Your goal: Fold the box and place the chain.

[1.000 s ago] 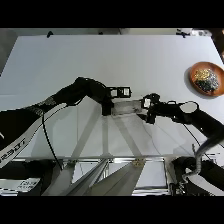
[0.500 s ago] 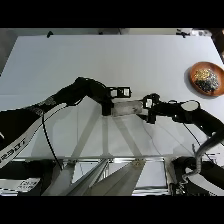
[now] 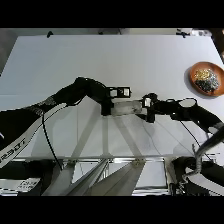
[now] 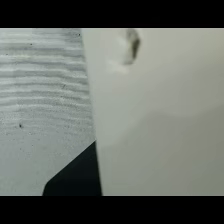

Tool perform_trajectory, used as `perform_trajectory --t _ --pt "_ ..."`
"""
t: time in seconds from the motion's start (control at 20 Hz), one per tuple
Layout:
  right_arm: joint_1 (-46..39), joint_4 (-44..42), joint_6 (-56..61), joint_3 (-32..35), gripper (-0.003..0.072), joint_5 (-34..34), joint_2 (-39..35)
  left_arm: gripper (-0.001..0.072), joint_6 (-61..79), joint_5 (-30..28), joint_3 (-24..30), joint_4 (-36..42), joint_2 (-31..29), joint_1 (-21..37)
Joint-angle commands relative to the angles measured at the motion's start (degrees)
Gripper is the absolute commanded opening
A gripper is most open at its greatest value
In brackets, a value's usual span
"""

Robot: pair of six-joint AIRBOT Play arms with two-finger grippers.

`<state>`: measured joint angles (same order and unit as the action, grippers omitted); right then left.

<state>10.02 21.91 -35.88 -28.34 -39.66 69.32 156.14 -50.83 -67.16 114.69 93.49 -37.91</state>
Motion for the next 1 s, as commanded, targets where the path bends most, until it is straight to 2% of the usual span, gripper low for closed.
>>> perform_trajectory --t 0.0,0.65,0.95 --pt "0.7 0.3 -0.4 -0.2 0.0652 -1.0 0.9 0.0016 0.0 0.1 -0.1 0.1 0.0 0.0" --pt "3.2 -0.2 -0.2 -0.2 0.0644 -0.9 4.4 0.0016 0.0 0.1 -0.1 0.1 0.0 0.0" --pt "2.1 -5.2 -0.7 -0.2 0.064 -1.8 5.1 0.0016 0.0 0.1 -0.1 0.1 0.0 0.0"
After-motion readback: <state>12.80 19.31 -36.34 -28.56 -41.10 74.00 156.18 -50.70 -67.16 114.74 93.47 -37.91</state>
